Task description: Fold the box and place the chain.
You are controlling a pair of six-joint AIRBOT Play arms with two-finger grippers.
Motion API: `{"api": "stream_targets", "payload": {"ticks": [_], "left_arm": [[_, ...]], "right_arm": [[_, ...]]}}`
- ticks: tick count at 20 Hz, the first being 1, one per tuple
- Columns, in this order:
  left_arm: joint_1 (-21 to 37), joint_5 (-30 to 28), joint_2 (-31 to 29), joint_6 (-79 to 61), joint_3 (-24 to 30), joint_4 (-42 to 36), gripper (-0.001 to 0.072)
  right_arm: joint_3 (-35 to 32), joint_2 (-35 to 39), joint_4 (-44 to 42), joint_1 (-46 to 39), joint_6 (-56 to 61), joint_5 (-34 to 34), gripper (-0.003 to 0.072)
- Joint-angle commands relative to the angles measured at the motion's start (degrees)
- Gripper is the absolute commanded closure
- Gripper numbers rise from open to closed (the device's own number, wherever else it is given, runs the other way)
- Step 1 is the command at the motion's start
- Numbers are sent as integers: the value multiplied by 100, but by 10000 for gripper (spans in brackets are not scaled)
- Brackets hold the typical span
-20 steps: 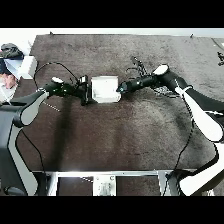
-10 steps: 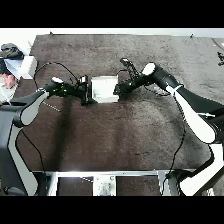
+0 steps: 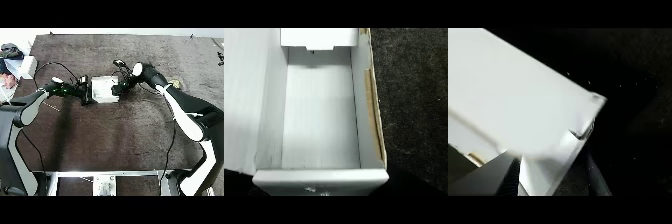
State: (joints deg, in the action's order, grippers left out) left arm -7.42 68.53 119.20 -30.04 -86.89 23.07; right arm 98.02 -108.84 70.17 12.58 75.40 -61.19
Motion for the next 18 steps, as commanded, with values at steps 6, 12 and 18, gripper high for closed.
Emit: {"api": "stream_targets", "payload": {"ticks": [6,12,18], "left_arm": [[-2,2,2,0,0,2,244],[-2,-2,2,-2,0,2,243],[-2,4,2,0,0,2,243]], "right_arm": [[476,-184,1449,286,1499,-149,239],[881,-551,1517,380,1746,-409,240],[876,-584,1600,466,2240,-407,302]]}}
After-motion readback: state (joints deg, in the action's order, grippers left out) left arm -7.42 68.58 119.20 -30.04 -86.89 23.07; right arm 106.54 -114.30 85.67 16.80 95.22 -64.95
